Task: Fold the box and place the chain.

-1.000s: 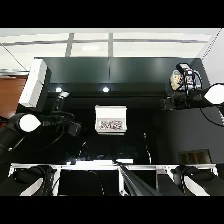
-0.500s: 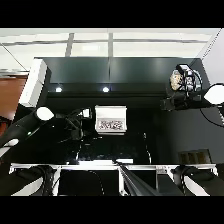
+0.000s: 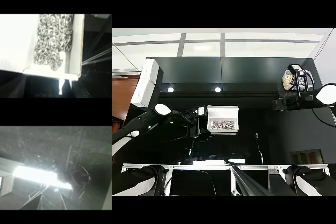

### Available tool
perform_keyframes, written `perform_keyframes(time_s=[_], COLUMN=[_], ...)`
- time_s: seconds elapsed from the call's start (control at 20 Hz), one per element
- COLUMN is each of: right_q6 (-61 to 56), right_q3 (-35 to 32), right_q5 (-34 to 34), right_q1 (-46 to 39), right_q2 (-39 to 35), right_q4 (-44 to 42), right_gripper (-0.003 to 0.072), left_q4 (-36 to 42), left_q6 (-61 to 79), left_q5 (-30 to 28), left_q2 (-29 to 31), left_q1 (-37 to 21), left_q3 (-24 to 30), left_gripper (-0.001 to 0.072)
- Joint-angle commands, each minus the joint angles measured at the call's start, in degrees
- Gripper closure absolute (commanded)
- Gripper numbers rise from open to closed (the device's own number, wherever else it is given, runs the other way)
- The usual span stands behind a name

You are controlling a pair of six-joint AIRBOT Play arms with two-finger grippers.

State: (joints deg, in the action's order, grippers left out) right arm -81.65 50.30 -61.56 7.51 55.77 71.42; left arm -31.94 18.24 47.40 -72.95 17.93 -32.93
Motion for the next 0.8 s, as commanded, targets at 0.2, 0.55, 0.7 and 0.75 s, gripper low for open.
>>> perform_keyframes(time_s=[0.2, 0.55, 0.7, 0.75], right_q6=[0.02, -1.62, 6.84, 12.0], right_q3=[-0.04, 0.57, 2.05, 2.1], right_q5=[0.44, 15.78, 22.77, 23.54], right_q1=[0.0, 5.03, 10.82, 12.79], right_q2=[0.09, 5.66, 13.35, 15.52], right_q4=[0.02, -11.8, -24.68, -27.89], right_gripper=[0.0402, -0.0023, -0.0021, -0.002], left_q4=[1.36, 1.4, 1.4, 1.4], left_q6=[3.93, 3.87, 3.85, 3.87], left_q5=[-0.92, -2.03, -1.99, -1.99], left_q2=[-0.42, -0.42, -0.42, -0.42], left_q1=[2.38, 3.48, 3.48, 3.48], left_q3=[-0.09, -0.09, -0.09, -0.09], left_gripper=[0.007, 0.0244, 0.0243, 0.0244])
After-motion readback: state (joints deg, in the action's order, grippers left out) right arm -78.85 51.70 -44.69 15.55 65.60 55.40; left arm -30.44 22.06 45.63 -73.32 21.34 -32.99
